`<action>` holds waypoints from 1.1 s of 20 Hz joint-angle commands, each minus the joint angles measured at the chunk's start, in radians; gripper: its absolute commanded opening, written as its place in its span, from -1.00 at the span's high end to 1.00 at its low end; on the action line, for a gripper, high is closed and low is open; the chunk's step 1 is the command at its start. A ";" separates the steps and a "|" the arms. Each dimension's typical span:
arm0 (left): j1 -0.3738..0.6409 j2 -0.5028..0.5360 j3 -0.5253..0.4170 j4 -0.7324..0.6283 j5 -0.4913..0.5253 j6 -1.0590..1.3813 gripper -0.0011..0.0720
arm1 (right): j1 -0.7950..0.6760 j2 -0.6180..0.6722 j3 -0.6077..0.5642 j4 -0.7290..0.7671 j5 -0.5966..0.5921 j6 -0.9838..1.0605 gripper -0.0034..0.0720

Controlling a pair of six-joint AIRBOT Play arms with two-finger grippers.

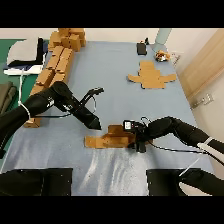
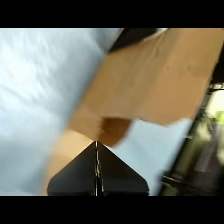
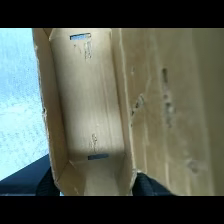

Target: Fold the box.

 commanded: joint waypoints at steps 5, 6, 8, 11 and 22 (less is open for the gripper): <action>-0.146 -0.066 0.012 -0.314 0.165 -0.198 0.93 | -0.001 0.001 0.000 0.000 0.000 0.000 -0.34; -0.152 -0.095 0.023 -0.341 0.204 -0.198 0.93 | -0.001 0.001 0.000 0.000 0.000 0.000 -0.34; -0.151 -0.159 0.060 -0.326 0.261 -0.195 0.93 | -0.001 0.001 0.000 -0.001 0.000 0.000 -0.34; -0.145 -0.223 0.084 -0.208 0.372 -0.243 0.93 | -0.001 0.001 0.000 -0.001 0.000 0.000 -0.34; -0.147 -0.287 0.089 -0.125 0.384 -0.365 0.93 | -0.001 0.001 0.000 -0.001 0.000 0.000 -0.33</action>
